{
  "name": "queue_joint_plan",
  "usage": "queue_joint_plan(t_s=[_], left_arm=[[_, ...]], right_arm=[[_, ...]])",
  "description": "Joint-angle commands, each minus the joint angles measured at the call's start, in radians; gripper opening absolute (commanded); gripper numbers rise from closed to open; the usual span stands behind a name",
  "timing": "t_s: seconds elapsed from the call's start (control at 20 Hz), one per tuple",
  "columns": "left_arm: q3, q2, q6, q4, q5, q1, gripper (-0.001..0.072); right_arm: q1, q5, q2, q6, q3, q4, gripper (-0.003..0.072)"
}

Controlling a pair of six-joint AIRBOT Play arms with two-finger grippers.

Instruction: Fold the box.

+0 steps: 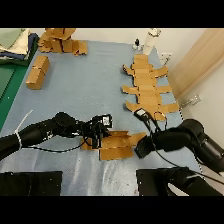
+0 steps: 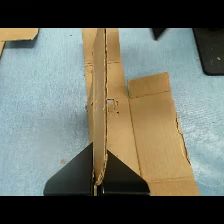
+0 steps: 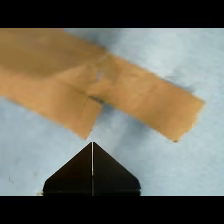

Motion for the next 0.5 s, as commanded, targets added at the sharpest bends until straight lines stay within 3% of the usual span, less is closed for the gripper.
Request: queue_joint_plan(t_s=[0.0, 0.1, 0.2, 0.45], left_arm=[[0.001, 0.001, 0.001, 0.000, 0.000, 0.001, 0.0013], [0.001, 0.001, 0.001, 0.000, 0.000, 0.001, 0.0013], [0.001, 0.001, 0.001, 0.000, 0.000, 0.001, 0.0013], [0.001, 0.001, 0.001, 0.000, 0.000, 0.001, 0.0013]], right_arm=[[0.279, 0.056, 0.134, -0.087, -0.074, -0.098, 0.0011], [0.394, 0.150, 0.139, -0.195, -0.122, -0.098, 0.0529], [0.461, 0.213, 0.103, -0.348, -0.161, -0.121, 0.0534], [0.479, 0.385, -0.047, -0.360, -0.175, -0.300, 0.0549]])
